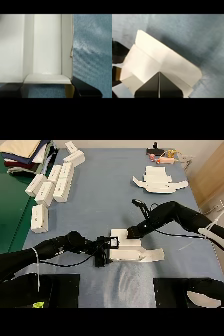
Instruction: Fold the box.
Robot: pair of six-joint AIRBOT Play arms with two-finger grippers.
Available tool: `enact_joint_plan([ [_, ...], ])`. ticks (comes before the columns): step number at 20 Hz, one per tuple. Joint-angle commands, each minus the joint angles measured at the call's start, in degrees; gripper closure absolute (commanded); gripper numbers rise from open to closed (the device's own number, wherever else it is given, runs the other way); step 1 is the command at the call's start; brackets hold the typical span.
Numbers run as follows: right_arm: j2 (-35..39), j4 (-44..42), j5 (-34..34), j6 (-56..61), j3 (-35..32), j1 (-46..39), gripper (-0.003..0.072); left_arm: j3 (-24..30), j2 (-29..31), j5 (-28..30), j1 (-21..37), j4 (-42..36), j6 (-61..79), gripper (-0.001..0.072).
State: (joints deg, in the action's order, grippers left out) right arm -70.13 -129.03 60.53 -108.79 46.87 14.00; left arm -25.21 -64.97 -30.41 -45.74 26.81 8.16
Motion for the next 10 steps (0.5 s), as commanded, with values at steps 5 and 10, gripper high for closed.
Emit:
enact_joint_plan([
  [5,15.98,10.16,6.78,-5.09,-0.57,0.04,0.0687,0.02,0.02,-0.02,0.02,-0.02,-0.07,0.0188],
  [10,27.52,16.61,14.73,-17.35,-12.35,2.34,0.0527,0.02,0.02,0.0,0.02,-0.02,-0.07,0.0189],
])
